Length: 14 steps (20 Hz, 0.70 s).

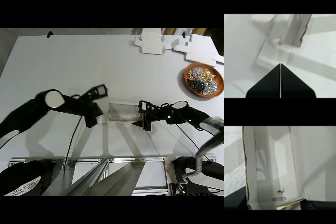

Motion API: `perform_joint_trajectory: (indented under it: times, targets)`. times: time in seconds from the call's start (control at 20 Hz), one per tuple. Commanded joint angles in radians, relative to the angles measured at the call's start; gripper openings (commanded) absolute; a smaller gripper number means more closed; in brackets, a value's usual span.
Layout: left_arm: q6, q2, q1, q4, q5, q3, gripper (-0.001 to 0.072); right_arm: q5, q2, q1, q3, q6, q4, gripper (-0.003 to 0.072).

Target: Fold the box and place the chain.

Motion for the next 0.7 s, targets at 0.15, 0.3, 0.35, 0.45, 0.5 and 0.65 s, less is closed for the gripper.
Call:
perform_joint_trajectory:
  times: [0.15,0.3,0.35,0.45,0.5,0.65]
  targets:
    - [-0.766,-0.082,0.145,0.206,-0.043,-0.011,0.0002,0.001,0.0,0.0,0.0,0.001,0.0,0.0295]
    - [-0.632,-0.225,0.126,-0.016,-0.018,-0.01,0.0002,0.001,0.0,0.0,0.0,0.001,0.0,0.0295]
    - [-0.605,-0.253,0.111,-0.061,-0.011,-0.01,0.0002,0.001,0.0,0.0,0.0,0.001,0.0,0.0295]
    - [-0.601,-0.272,0.08,-0.101,0.011,-0.01,0.0002,0.001,0.0,0.0,0.0,0.001,0.0,0.0295]
    - [-0.6,-0.27,0.071,-0.121,0.016,-0.01,0.0002,0.001,0.0,0.0,0.0,0.001,0.0,0.0295]
    - [-0.6,-0.255,0.056,-0.17,0.016,-0.007,0.0003,0.001,0.0,0.0,0.0,0.001,0.0,0.0295]
